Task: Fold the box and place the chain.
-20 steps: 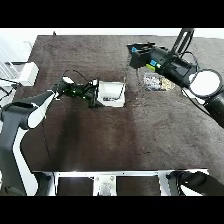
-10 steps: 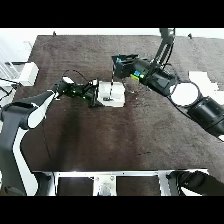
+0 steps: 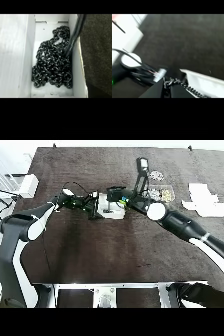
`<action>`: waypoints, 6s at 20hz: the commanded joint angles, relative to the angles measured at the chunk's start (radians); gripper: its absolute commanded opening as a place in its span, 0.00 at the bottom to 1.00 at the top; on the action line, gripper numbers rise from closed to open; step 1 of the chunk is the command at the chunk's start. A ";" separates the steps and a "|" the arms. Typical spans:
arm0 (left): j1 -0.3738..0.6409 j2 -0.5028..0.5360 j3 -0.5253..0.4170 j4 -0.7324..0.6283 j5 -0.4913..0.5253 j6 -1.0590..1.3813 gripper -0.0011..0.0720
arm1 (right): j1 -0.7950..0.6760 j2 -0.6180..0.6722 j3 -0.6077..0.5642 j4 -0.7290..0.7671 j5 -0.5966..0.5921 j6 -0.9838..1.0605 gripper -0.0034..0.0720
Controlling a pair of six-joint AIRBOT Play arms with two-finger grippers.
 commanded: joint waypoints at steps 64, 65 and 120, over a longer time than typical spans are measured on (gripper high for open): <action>0.000 0.000 0.000 0.000 -0.001 0.000 0.42 | -0.086 0.060 0.058 -0.098 0.112 -0.129 0.05; 0.000 0.000 0.000 0.000 -0.001 0.000 0.42 | -0.084 0.023 0.058 -0.098 0.112 -0.129 0.05; 0.000 0.000 0.000 0.000 0.000 0.000 0.42 | -0.359 -0.445 0.493 0.165 0.961 -1.014 0.42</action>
